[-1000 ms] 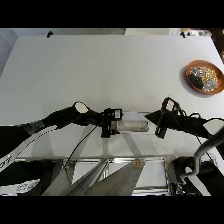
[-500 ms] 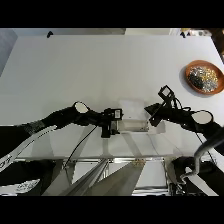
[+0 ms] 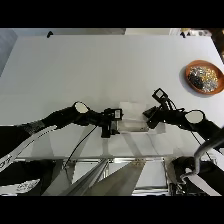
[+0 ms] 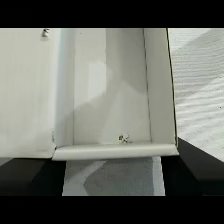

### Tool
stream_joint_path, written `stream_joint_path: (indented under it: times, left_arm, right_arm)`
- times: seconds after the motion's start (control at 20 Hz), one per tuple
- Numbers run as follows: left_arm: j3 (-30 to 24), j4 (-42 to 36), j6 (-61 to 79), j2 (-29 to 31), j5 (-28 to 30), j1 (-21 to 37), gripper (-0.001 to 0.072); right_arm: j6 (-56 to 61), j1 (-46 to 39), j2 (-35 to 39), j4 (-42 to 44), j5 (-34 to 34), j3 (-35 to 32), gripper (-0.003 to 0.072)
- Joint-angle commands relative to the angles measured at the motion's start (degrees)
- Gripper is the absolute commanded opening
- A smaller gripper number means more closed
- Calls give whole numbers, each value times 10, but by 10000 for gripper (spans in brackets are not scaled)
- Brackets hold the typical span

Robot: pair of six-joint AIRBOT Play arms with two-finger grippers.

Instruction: Fold the box and place the chain.

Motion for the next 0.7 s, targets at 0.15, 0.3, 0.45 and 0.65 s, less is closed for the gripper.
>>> stream_joint_path:
  times: [0.15, 0.3, 0.45, 0.65]
  left_arm:
    - [0, 0, 0, 0, 0, 1, 274]
    - [0, 0, 0, 0, 0, 1, 274]
    - [0, 0, -1, 0, 0, 1, 274]
    - [0, 0, -1, 0, 0, 1, 274]
  right_arm:
    - [27, 1, 102, -80, 106, 50, 20]
    - [26, 1, 171, -211, 134, 50, 21]
    - [4, 2, 199, -356, 196, 50, 22]
    - [-130, 2, 151, -330, 236, 47, 205]
